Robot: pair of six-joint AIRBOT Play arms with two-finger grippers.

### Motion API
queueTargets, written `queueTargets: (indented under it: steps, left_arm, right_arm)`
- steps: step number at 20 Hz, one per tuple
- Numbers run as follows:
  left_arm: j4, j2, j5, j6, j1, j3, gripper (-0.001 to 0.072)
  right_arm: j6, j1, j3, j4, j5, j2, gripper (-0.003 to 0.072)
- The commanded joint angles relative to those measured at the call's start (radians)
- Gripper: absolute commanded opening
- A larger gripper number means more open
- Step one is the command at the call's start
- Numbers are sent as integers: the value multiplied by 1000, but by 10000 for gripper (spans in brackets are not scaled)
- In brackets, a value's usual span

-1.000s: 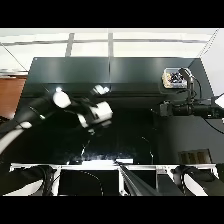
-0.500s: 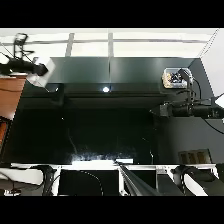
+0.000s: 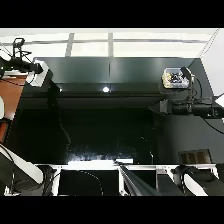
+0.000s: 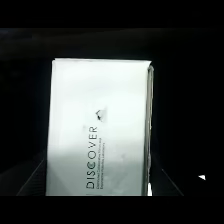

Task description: Fold the box and place the chain.

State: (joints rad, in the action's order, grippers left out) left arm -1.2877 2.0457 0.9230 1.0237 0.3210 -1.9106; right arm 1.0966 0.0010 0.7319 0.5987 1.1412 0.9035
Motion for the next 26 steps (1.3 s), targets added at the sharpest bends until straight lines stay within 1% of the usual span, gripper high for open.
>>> queueTargets:
  steps: [1,2,3,4,6,7,8,9,10,11,12,13,14,15,17,18,19,20,21,22,24,26]
  left_arm:
    - [-59,22,129,38,-15,-90,711]
    - [-84,20,205,64,-19,-148,711]
    - [-89,0,254,154,-14,-188,711]
    - [-109,-43,292,231,-11,-193,711]
    - [-220,-141,407,355,-11,-189,711]
    - [-266,-195,500,419,-12,-184,710]
    - [-277,-246,596,492,-12,-166,705]
    - [-255,-296,676,535,-13,-132,571]
    - [-203,-353,742,539,-22,-76,179]
    - [-128,-414,757,516,-37,-6,32]
    - [-45,-497,729,509,-66,94,24]
    - [15,-593,652,489,-108,211,24]
    - [52,-718,536,480,-167,362,24]
    - [72,-844,406,480,-235,519,24]
    - [64,-1117,139,482,-397,875,24]
    - [33,-1245,12,483,-469,1050,24]
    - [-5,-1356,-80,483,-519,1196,24]
    - [-26,-1443,-126,497,-543,1300,24]
    - [-29,-1513,-133,525,-543,1370,24]
    - [-29,-1571,-116,554,-535,1416,24]
    - [-40,-1639,-69,555,-522,1439,25]
    - [-41,-1684,-66,555,-523,1439,25]
  right_arm:
    - [26,1,0,-4,11,0,12]
    - [27,1,0,-5,23,0,12]
    - [27,1,0,-5,33,0,13]
    - [27,1,1,-5,42,0,13]
    - [27,1,2,-5,50,-1,12]
    - [30,1,3,-4,61,-2,12]
    - [33,1,11,-3,91,-2,12]
    - [34,1,19,-2,121,-3,12]
    - [35,1,26,8,132,-8,11]
    - [58,1,27,28,112,-23,11]
    - [109,1,27,79,74,-51,10]
    - [197,1,27,158,28,-85,10]
    - [285,1,27,219,-7,-121,11]
    - [307,5,24,252,-49,-166,10]
    - [315,34,2,336,-149,-241,10]
    - [318,56,-24,404,-193,-263,10]
    - [332,80,-60,483,-234,-273,10]
    - [340,98,-95,531,-274,-272,11]
    - [339,113,-128,548,-321,-272,12]
    - [340,118,-142,547,-337,-271,13]
    - [340,117,-142,544,-324,-271,16]
    - [340,117,-142,543,-325,-271,16]
